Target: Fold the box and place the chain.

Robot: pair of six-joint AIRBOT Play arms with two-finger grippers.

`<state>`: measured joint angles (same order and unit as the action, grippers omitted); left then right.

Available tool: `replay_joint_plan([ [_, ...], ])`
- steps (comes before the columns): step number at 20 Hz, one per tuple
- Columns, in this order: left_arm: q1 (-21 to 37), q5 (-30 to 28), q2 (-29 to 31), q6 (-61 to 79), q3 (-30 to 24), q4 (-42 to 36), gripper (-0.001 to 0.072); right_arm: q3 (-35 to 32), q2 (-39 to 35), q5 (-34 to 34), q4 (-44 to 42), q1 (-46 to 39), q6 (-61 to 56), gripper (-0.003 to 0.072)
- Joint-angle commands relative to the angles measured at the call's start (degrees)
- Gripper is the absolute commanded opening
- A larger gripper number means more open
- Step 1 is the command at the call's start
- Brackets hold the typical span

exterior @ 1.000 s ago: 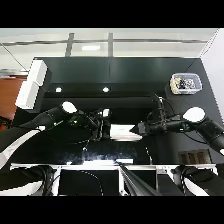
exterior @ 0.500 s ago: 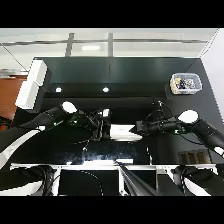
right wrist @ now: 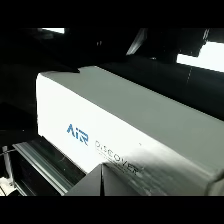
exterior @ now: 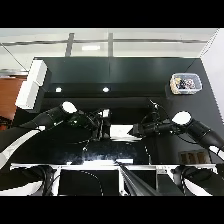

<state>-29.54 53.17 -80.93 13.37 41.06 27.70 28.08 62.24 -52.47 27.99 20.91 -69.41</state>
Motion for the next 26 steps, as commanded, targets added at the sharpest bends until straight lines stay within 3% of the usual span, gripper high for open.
replay_joint_plan([
  [1, -0.02, -0.02, 0.0, -0.09, -0.02, -0.11, 0.0396, -0.02, 0.11, 0.61, 0.59, 0.28, 0.02, 0.0016],
  [5, -0.02, -0.02, 0.0, -0.09, -0.02, -0.11, 0.0397, 0.85, -1.22, -1.97, 0.07, 0.15, 1.49, 0.0016],
  [11, 0.04, -0.33, 0.48, -0.13, 0.02, 1.01, 0.0406, 8.11, -8.55, -15.13, 0.2, -6.8, 2.34, 0.0016],
  [12, 0.07, -0.72, 0.94, -0.96, 0.02, 1.01, 0.0437, 8.98, -9.79, -16.22, 0.2, -9.31, 2.34, 0.0016],
  [13, 0.07, -0.83, 1.51, -1.9, 0.04, 1.01, 0.0538, 9.79, -10.97, -16.79, 0.33, -12.2, 2.34, 0.0016],
  [14, 0.07, -0.42, 2.23, -2.49, 0.04, 1.66, 0.0698, 10.47, -11.85, -16.76, 0.72, -14.91, 2.34, 0.0016],
  [16, 0.33, -0.15, 4.22, -7.61, 0.04, 5.55, 0.0713, 11.54, -13.0, -17.59, 1.9, -20.26, 2.4, 0.0016],
  [20, 2.84, 3.65, 11.47, -21.42, 0.04, 15.34, 0.0713, 18.71, -13.25, -27.17, 14.38, -33.2, 3.74, 0.0016],
  [23, 3.98, 7.37, 14.56, -27.8, 0.07, 14.51, 0.0713, 19.47, -13.42, -20.5, 16.94, -38.29, 3.74, 0.0016],
  [26, -0.09, 3.32, 14.21, -31.91, 2.14, 12.83, 0.0711, 18.91, -13.4, -14.58, 17.35, -38.27, 3.76, 0.0016],
])
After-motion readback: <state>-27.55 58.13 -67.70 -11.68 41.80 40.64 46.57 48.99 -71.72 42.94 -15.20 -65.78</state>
